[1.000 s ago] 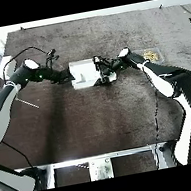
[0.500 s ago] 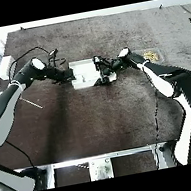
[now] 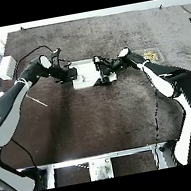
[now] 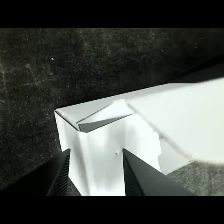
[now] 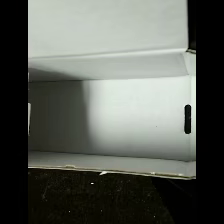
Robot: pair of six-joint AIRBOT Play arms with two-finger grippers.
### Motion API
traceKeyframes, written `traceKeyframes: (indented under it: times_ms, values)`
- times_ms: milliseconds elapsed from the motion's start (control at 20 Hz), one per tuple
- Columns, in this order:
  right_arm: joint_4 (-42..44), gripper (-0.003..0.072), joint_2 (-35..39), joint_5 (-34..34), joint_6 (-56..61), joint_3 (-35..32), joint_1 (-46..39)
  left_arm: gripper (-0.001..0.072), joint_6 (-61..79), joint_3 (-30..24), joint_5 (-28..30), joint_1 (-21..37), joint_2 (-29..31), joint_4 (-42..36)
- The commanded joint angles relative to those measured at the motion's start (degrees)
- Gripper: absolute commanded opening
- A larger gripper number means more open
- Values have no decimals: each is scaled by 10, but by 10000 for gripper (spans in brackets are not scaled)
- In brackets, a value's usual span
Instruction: Fold the box and place the chain.
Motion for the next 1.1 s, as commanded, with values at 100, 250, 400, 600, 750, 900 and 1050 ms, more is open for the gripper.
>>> traceKeyframes:
  times_ms: [100, 250, 400, 600, 750, 900, 1050]
  values:
    - [0, 433, 0, 0, 0, 0, 0, 364, -40, 30, -32, -18, -23, 40]
    - [0, 433, 0, 0, 0, 0, 0, 364, -48, 30, -42, -18, -23, 42]
    - [0, 433, 0, 0, 0, 0, 0, 364, -48, 31, -50, -18, -23, 42]
    - [0, 432, 0, 0, 0, 0, 0, 364, -50, 39, -67, -18, -23, 40]
    - [0, 433, 0, 0, 0, 0, 0, 365, -47, 43, -87, -18, -23, 31]
    - [0, 433, 0, 0, 0, 0, 0, 365, -45, 64, -100, -17, -21, 36]
    - [0, 433, 0, 0, 0, 0, 0, 365, -47, 66, -100, -17, -23, 43]
